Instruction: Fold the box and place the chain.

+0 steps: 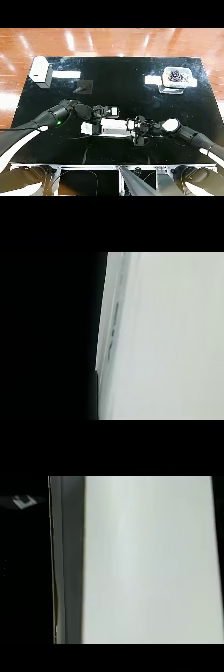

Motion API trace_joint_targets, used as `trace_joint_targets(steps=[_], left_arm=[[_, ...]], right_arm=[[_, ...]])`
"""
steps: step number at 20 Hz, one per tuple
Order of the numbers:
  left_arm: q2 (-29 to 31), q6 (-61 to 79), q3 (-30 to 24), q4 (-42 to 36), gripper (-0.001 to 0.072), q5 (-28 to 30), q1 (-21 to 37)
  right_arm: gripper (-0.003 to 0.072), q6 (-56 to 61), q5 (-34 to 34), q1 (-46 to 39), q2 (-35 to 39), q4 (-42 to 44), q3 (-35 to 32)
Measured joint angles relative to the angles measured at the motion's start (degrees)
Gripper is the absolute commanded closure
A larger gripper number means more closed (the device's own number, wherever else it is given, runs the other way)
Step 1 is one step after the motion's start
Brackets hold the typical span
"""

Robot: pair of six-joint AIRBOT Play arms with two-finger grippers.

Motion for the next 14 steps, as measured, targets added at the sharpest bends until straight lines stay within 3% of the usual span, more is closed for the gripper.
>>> trace_joint_targets(steps=[14], left_arm=[[0.0, -0.04, 0.0, -0.02, 0.0687, 0.0, 0.0]], right_arm=[[0.0134, 1.7, -1.64, 0.74, -0.11, -1.18, 0.0]])
